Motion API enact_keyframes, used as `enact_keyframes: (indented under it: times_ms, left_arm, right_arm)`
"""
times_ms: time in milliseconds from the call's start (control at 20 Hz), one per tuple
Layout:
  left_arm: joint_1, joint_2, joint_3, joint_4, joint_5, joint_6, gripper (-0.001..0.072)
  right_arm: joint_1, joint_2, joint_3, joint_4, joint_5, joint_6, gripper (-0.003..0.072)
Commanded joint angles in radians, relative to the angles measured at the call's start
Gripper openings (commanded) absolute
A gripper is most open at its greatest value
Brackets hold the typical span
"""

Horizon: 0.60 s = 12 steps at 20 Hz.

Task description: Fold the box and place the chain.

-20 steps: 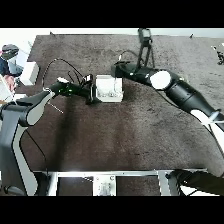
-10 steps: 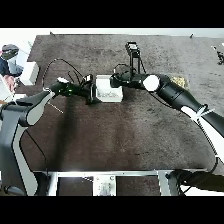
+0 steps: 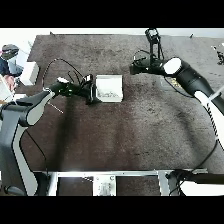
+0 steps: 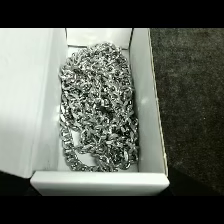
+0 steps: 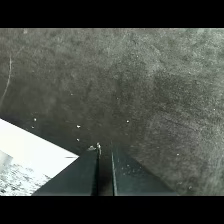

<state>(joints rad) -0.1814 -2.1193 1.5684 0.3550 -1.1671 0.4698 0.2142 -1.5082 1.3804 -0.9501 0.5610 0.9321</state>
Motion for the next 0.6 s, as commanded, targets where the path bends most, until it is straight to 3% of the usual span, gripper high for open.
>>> enact_keyframes:
  times_ms: [0, 250, 350, 550]
  left_arm:
    - [0.0, 0.0, 0.0, 0.0, 0.0, 0.0, 0.0229]
    - [0.0, 0.0, 0.0, 0.0, 0.0, 0.0, 0.023]
    - [0.0, 0.0, 0.0, 0.0, 0.0, 0.0, 0.0229]
    - [0.0, 0.0, 0.0, 0.0, 0.0, 0.0, 0.0229]
  right_arm:
    - [-0.123, -0.121, 0.113, 0.372, 0.212, -0.399, 0.0074]
    - [-0.189, -0.34, 0.263, 0.592, 0.418, -0.626, 0.0074]
    - [-0.186, -0.415, 0.317, 0.623, 0.508, -0.654, 0.0037]
    - [-0.164, -0.498, 0.362, 0.624, 0.593, -0.7, 0.0039]
